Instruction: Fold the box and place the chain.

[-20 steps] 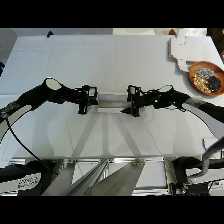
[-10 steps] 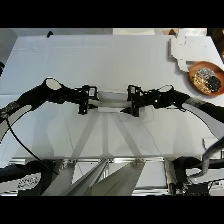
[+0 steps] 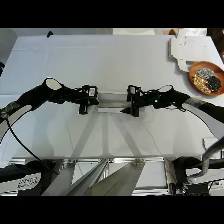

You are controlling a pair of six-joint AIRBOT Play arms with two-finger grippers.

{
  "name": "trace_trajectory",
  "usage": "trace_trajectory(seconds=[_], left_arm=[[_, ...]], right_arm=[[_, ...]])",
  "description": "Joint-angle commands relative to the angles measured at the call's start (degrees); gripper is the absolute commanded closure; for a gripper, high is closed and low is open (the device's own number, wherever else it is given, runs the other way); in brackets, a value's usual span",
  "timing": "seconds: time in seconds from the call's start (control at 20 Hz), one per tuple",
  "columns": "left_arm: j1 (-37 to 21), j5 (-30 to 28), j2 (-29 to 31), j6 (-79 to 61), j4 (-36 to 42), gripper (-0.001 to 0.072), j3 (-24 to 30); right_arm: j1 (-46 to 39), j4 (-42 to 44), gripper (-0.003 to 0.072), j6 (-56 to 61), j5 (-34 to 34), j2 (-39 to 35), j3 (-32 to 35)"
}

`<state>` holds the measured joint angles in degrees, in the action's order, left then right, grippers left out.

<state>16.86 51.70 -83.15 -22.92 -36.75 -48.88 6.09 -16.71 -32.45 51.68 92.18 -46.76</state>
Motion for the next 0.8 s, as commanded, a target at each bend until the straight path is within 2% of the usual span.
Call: trace_trajectory(seconds=[0.0, 0.05, 0.25, 0.45, 0.55, 0.6, 0.7, 0.75], left_arm=[[0.02, -0.02, -0.04, 0.87, 0.04, 0.0530, 0.02], [0.02, -0.04, -0.04, 1.75, 0.07, 0.0484, 0.02], [0.02, -0.28, -0.07, 2.84, 0.13, 0.0484, 0.17], [0.02, -3.82, -0.24, 6.73, 0.37, 0.0501, 0.96], [0.02, -3.67, -0.24, 6.88, 0.48, 0.0506, 1.14], [0.00, -3.69, -0.24, 6.88, 1.70, 0.0514, 1.16], [-0.07, -3.69, -0.24, 6.84, 5.35, 0.0631, 1.16], [-0.07, -3.69, -0.24, 6.84, 7.15, 0.0615, 1.16]], right_arm=[[0.02, 0.00, 0.0251, 0.02, -0.07, -0.04, -0.02], [0.02, 0.00, 0.0251, 0.02, -0.07, -0.04, -0.02], [0.02, 0.00, 0.0251, 0.02, -0.07, -0.04, -0.02], [0.02, 0.00, 0.0251, 0.02, -0.07, -0.04, -0.02], [0.02, 0.00, 0.0251, 0.02, -0.07, -0.04, -0.02], [0.02, 0.00, 0.0251, 0.02, -0.07, -0.04, -0.02], [0.02, 0.00, 0.0251, 0.02, -0.07, -0.04, -0.02], [0.02, 0.00, 0.0251, 0.02, -0.07, -0.04, -0.02]])
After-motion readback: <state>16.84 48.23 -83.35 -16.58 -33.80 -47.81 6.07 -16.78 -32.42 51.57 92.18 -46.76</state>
